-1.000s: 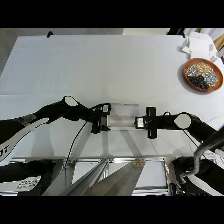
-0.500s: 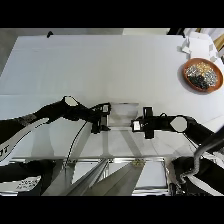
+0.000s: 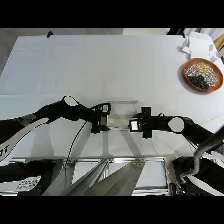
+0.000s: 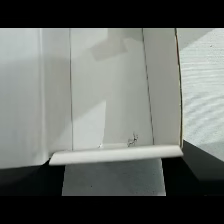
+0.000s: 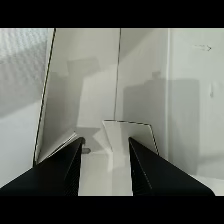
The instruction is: Fold the box and place the chain.
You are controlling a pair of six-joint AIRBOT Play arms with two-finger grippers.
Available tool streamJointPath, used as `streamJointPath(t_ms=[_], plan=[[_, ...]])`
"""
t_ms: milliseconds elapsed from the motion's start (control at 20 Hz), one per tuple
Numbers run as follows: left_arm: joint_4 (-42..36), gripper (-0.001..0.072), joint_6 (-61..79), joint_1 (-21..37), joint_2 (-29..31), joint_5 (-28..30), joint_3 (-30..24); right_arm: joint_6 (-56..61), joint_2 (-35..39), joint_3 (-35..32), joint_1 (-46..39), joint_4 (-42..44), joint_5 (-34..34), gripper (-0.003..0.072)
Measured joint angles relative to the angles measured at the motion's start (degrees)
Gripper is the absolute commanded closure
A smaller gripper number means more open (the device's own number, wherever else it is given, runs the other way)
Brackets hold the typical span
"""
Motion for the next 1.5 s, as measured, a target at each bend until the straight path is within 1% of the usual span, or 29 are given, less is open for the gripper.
streamJointPath(t_ms=[250, 300, 400, 600, 700, 850, 1000, 1100, 1200, 1350, 1500], plan=[[0.0, 0.0502, 0.0, 0.0, 0.0, 0.0, 0.0, 0.0, -0.5, 0.0, 0.1, 0.2, -0.4, 0.0353], [0.0, 0.0502, 0.0, 0.0, 0.0, 0.0, 0.0, 0.1, -0.5, 0.0, 0.0, 0.3, -0.4, 0.0415], [0.0, 0.0502, -0.1, 0.0, 0.0, 0.0, 0.0, 0.8, 0.1, 0.0, -0.8, 0.3, 0.2, 0.0656], [-0.1, 0.0502, -0.1, 0.0, 0.0, 0.0, 0.0, 3.6, 3.5, 0.0, -3.8, -3.3, 6.5, 0.0665], [-0.1, 0.0502, -0.1, 0.0, 0.0, 0.0, 0.0, 5.3, 6.3, 0.0, -6.4, -5.8, 10.9, 0.0665], [-0.1, 0.0502, 0.0, 0.0, 0.0, 0.0, 0.0, 11.4, 11.6, 0.0, -11.8, -8.2, 17.5, 0.0665], [0.0, 0.0502, 0.0, 0.0, 0.0, 0.0, 0.0, 22.9, 16.4, 0.0, -18.2, -10.3, 20.2, 0.0665], [0.0, 0.0502, 0.0, 0.0, 0.0, 0.0, 0.0, 32.7, 18.1, 0.0, -22.1, -12.2, 19.8, 0.0666], [0.0, 0.0502, 0.0, 0.0, 0.0, 0.0, 0.0, 43.6, 18.8, 0.0, -24.8, -15.8, 19.0, 0.0670], [0.0, 0.0502, 0.0, 0.0, 0.0, 0.0, 0.0, 57.7, 18.3, 0.0, -26.6, -20.2, 18.7, 0.0671], [0.0, 0.0502, 0.0, 0.0, 0.0, 0.0, 0.0, 67.3, 14.6, 1.5, -27.2, -20.6, 21.3, 0.0671]])
